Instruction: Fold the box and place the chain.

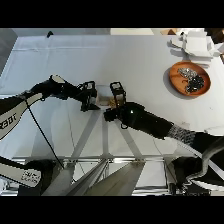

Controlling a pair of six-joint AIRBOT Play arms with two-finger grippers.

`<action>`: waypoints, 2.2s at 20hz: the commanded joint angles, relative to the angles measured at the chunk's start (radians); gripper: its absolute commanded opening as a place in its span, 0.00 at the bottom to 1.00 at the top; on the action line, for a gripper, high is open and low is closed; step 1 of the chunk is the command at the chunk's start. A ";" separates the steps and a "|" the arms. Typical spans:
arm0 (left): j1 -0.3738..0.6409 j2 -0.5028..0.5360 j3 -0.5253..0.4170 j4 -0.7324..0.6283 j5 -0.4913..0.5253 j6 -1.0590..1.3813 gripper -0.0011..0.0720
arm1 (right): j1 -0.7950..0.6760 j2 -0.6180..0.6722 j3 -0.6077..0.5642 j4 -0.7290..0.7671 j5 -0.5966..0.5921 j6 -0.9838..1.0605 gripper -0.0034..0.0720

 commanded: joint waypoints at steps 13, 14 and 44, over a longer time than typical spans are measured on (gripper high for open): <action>0.000 0.000 0.000 0.003 -0.004 0.003 0.46 | -0.002 -0.061 0.000 -0.013 -0.030 0.039 0.23; 0.000 0.000 0.000 0.003 -0.004 0.003 0.46 | -0.002 -0.061 0.000 -0.013 -0.030 0.039 0.22; 0.000 0.000 0.000 0.003 -0.004 0.003 0.46 | -0.023 0.184 0.012 -0.056 -0.068 -0.074 0.06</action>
